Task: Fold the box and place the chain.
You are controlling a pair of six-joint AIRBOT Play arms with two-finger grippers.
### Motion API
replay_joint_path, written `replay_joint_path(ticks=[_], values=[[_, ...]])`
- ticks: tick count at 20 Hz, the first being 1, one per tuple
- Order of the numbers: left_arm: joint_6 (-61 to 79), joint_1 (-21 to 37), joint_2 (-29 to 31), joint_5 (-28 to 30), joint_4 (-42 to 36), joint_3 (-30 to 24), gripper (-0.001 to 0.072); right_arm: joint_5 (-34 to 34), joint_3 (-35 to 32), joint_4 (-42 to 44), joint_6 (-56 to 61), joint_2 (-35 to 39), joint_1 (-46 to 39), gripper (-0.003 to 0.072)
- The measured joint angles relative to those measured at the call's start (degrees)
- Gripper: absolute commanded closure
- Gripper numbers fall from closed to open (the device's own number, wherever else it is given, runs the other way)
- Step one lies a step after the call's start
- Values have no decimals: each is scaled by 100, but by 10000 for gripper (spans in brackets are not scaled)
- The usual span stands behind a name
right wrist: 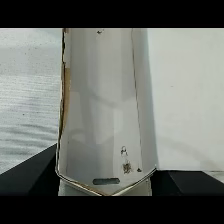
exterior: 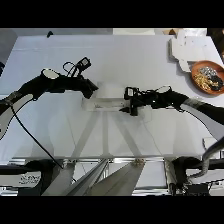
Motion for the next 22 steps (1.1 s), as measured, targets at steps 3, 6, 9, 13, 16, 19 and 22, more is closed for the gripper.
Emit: replay_joint_path(ticks=[3, 6, 9, 13, 16, 19, 22], values=[[-2, 7, 81, -35, 7, 0, 701, 0, 0, -2, 0, 0, 0, 211], [-2, 15, 319, -83, 15, 0, 701, -4, 0, -9, 0, 0, 2, 211], [-2, 44, 636, -101, 11, 0, 701, -2, -2, -11, 0, 0, 0, 211], [-2, 162, 1176, -483, 70, 0, 699, -2, -2, -11, -2, 0, 2, 211], [-2, 323, 1644, -1021, 518, 0, 699, 0, 0, -9, -2, 0, 2, 211], [-2, 420, 1976, -1727, 1231, 0, 700, 0, 0, -9, -2, 0, 0, 211], [-2, 426, 2079, -2253, 1635, -22, 699, 0, 0, -7, -2, 0, 2, 211]])
